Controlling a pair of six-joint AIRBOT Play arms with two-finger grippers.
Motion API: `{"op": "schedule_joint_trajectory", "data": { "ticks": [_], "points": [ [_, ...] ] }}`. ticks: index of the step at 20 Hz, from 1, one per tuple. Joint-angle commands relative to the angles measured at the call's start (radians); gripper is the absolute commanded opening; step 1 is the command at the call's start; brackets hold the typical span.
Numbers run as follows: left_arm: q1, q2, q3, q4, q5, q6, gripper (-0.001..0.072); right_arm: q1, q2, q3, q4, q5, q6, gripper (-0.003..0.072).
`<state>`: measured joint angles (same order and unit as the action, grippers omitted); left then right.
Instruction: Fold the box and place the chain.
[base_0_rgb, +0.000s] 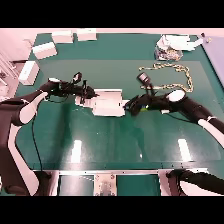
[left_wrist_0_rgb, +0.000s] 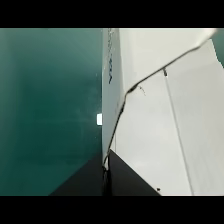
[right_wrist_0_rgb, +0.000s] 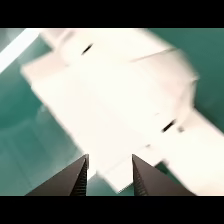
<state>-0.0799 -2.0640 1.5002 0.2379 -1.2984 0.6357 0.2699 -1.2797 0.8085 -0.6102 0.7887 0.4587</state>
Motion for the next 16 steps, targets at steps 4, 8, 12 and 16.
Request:
{"op": "schedule_joint_trajectory", "data": {
  "ticks": [4, 8, 12, 16],
  "points": [
    [0.0, 0.0, 0.0, 0.001, 0.0, 0.0, 0.0021, 0.209, 0.026, -0.053, -0.34, -0.084, -0.124, 0.0545],
    [0.0, 0.0, 0.0, 0.001, 0.0, 0.0, 0.0021, 0.247, 0.025, -0.072, -0.363, -0.259, -0.149, 0.0583],
    [0.0, 0.0, 0.0, 0.0, 0.0, 0.0, 0.002, 0.256, -0.009, -0.079, -0.359, -0.354, -0.153, 0.0583],
    [0.0, 0.0, 0.0, 0.0, 0.0, 0.0, 0.0021, 0.257, -0.051, -0.079, -0.359, -0.382, -0.153, 0.0582]
  ]
}}
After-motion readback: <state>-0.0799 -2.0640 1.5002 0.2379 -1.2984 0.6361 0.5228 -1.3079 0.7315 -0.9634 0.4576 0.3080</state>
